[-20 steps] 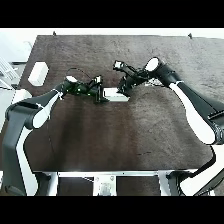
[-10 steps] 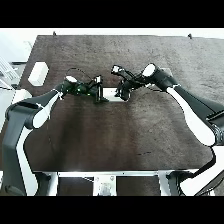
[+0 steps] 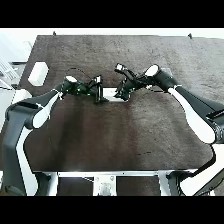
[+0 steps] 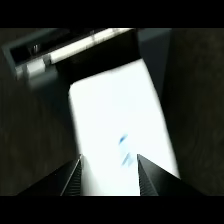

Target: Fold the box and place the chain.

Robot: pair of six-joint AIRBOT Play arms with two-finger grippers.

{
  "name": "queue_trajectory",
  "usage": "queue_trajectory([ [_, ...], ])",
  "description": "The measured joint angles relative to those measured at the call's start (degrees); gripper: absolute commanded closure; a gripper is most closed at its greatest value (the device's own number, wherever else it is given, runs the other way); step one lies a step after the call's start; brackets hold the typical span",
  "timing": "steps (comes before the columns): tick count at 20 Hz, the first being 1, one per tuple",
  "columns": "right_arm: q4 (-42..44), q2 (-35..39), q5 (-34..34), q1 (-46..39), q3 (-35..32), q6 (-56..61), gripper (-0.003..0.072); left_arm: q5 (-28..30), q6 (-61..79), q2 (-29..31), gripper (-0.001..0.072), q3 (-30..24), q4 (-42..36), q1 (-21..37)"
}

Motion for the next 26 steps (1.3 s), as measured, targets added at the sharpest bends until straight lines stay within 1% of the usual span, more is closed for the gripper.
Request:
queue_trajectory([
  [6, 2.64, 0.11, 2.56, -1.38, 0.00, -1.14, 0.0256, 0.68, -0.13, 0.00, 0.0420, -0.04, -0.09, -0.11],
  [7, 2.78, 0.13, 2.60, -1.62, 0.00, -1.18, 0.0291, 0.72, -0.13, 0.02, 0.0420, -0.02, -0.13, -0.02],
  [9, 2.95, 0.11, 2.67, -2.12, 0.00, -1.22, 0.0515, 0.92, -0.24, 0.00, 0.0420, -0.02, -0.15, 0.11],
  [10, 3.21, 0.13, 2.95, -2.40, -0.11, -1.25, 0.0611, 0.94, -0.24, 0.00, 0.0420, -0.02, -0.15, 0.07],
  [11, 3.13, 0.13, 3.45, -2.86, -0.35, -1.27, 0.0669, 0.94, -0.24, 0.00, 0.0420, -0.02, -0.15, 0.04],
  [12, 3.13, 0.11, 3.23, -3.43, -0.72, -1.27, 0.0679, 0.92, -0.24, 0.00, 0.0419, -0.02, -0.15, -0.02],
  [19, 4.35, -0.68, 1.84, -4.63, -5.53, -1.27, 0.0679, 1.09, -0.33, -0.02, 0.0419, -0.04, -0.13, 0.00],
  [26, 3.87, -2.34, 0.98, -3.39, -6.56, -0.44, 0.0679, 0.81, -0.28, -0.02, 0.0420, -0.07, 0.00, 0.07],
])
